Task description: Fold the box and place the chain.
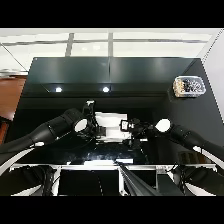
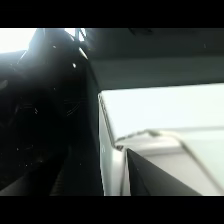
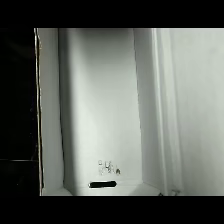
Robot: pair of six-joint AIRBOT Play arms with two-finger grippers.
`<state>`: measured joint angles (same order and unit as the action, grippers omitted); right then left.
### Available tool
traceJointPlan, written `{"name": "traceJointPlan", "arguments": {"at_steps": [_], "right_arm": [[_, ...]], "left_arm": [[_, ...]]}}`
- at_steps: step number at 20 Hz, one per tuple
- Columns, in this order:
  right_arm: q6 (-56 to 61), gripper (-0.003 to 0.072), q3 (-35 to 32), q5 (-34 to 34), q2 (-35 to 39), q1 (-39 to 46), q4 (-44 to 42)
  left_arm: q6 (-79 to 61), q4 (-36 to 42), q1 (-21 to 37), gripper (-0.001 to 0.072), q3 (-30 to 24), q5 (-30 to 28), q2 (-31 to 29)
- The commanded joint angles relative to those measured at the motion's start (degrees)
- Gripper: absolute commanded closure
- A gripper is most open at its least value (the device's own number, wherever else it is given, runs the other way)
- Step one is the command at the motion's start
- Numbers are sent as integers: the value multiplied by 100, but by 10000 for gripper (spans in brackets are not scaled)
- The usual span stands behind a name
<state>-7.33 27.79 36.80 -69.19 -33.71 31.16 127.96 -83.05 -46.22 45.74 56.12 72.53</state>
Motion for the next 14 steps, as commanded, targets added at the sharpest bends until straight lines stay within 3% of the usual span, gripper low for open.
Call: {"name": "traceJointPlan", "arguments": {"at_steps": [1, 7, 11, 14], "right_arm": [[0, 164, 4, 2, -2, -2, 0], [2, 164, 4, 2, 0, -2, 2], [0, 164, 4, 2, -2, -2, 0], [0, 164, 4, 2, -2, -2, 0]], "left_arm": [[258, -107, -11, 307, 138, 42, 146], [310, -92, -74, 307, 442, 319, 420], [450, -111, -92, 363, 459, 284, 452], [452, -111, -92, 364, 466, 286, 468]]}}
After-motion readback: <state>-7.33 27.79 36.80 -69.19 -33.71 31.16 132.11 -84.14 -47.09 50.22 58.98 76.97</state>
